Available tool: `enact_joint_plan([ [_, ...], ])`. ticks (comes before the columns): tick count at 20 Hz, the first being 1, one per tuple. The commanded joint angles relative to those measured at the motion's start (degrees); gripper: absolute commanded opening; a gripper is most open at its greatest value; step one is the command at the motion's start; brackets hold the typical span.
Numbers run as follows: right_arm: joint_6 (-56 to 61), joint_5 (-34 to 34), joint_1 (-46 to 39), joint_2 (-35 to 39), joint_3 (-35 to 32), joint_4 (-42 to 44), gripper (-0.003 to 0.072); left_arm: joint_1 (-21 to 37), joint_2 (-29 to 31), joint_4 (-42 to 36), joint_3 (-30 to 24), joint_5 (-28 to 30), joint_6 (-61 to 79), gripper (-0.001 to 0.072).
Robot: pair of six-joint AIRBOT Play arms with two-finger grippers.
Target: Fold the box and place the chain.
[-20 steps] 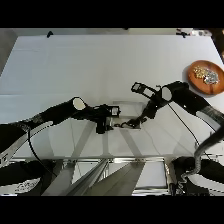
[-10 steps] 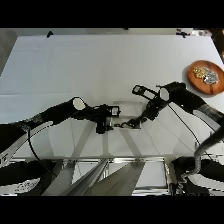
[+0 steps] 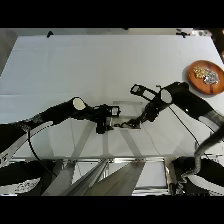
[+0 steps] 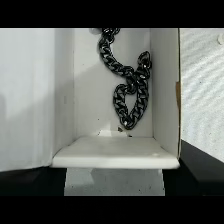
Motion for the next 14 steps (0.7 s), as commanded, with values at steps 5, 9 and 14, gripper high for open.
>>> enact_joint_plan([
  [5, 18.49, -0.50, 10.56, 17.46, 0.04, -7.10, 0.0018, 0.00, 0.02, 0.02, 0.04, 0.00, 0.02, 0.0347],
  [9, 26.23, -0.33, 18.86, 21.35, 0.04, -7.67, 0.0018, 0.00, 0.02, 0.02, 0.04, 0.00, 0.02, 0.0347],
  [14, 33.35, -3.39, 27.91, 21.42, 0.04, -7.96, 0.0018, 0.00, 0.02, 0.04, 0.04, 0.00, 0.02, 0.0347],
])
